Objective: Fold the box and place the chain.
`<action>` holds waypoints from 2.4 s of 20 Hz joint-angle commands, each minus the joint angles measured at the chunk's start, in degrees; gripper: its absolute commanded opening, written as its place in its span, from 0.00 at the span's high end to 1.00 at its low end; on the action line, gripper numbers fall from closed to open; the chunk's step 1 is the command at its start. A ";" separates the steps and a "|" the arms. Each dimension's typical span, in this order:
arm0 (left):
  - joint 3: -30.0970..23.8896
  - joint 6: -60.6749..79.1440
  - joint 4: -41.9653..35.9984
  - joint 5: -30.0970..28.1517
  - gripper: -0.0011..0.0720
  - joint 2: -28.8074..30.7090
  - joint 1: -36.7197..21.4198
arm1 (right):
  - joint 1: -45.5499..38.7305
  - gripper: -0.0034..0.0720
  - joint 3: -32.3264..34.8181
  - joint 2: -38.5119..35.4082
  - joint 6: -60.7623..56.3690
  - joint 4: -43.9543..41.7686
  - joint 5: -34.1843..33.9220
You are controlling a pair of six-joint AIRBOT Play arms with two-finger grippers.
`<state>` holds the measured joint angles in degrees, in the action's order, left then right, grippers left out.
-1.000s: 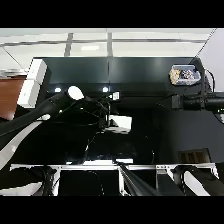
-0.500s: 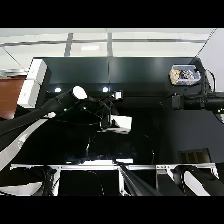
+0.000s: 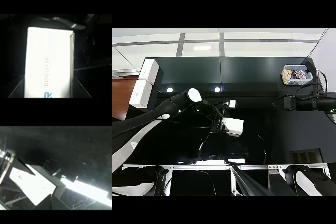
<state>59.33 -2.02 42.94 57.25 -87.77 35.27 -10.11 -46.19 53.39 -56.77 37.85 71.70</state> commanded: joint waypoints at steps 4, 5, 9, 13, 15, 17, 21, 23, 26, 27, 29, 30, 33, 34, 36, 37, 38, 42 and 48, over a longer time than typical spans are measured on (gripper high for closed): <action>1.57 -11.87 12.17 -7.65 0.39 -0.07 6.38 | -0.02 0.93 -0.04 -0.07 -0.07 0.20 0.26; 3.26 -21.27 16.74 -7.13 0.42 0.48 6.67 | -0.02 0.93 -0.04 -0.07 -0.13 0.20 0.50; 5.86 -46.66 33.73 -0.63 0.51 8.59 1.49 | -0.02 0.93 -0.04 -0.07 -0.26 0.20 0.55; 4.09 -63.10 43.95 10.78 0.51 17.22 -12.83 | 0.00 0.93 -0.04 -0.07 -0.22 0.35 0.48; 1.44 -69.40 47.56 14.01 0.50 20.61 -23.15 | 0.00 0.93 -0.04 -0.07 -0.22 0.35 0.50; -2.51 -71.71 47.17 15.91 0.50 23.37 -34.53 | 0.00 0.93 -0.04 -0.07 -0.20 0.37 0.48; -9.27 -71.60 46.29 20.85 0.50 24.98 -54.60 | 0.00 0.93 -0.02 -0.04 0.24 0.81 -0.57; -9.79 -72.43 47.19 22.62 0.50 24.94 -61.92 | 0.00 0.93 -0.02 -0.04 0.22 1.38 -1.53; -8.96 -70.79 47.23 20.76 0.50 25.00 -69.85 | 0.00 0.93 -0.02 -0.02 0.22 1.86 -3.28; -9.05 -69.57 47.01 19.47 0.50 25.00 -72.50 | 0.00 0.93 -0.02 -0.02 0.20 1.84 -3.80; -9.27 -65.90 44.19 16.09 0.49 25.00 -76.81 | 0.00 0.93 -0.02 -0.02 0.20 1.86 -4.02; -9.40 -62.90 42.03 14.53 0.49 24.98 -77.72 | 0.00 0.93 -0.02 -0.02 0.20 1.84 -4.09; -9.70 -51.63 36.68 8.46 0.49 24.98 -76.72 | -0.02 0.93 -0.02 -0.02 -0.13 1.86 -5.66; -9.77 -50.73 37.29 5.57 0.49 24.92 -76.19 | 0.00 0.93 -0.02 -0.02 -0.81 1.86 -6.03; -9.68 -48.28 36.92 -0.50 0.49 24.37 -75.03 | 0.00 0.93 -0.02 -0.02 -1.81 1.86 -6.36; -9.62 -46.75 37.16 -2.45 0.49 23.78 -73.94 | 0.11 0.93 -0.02 -0.02 -1.81 1.88 -6.40; -9.60 -46.42 37.16 -3.69 0.49 22.88 -73.18 | 0.11 0.93 -0.02 -0.02 -1.88 1.84 -6.38; -9.62 -46.34 36.41 -1.49 0.49 16.98 -70.12 | 0.11 0.93 -0.02 -0.02 -2.01 1.84 -6.40; -8.17 -48.52 34.38 -4.66 0.00 15.04 -69.55 | 0.11 0.93 -0.02 -0.02 -2.82 1.86 -6.36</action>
<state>50.13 -48.93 77.87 54.13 -71.85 -34.61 -10.04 -46.19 53.39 -59.27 39.70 65.32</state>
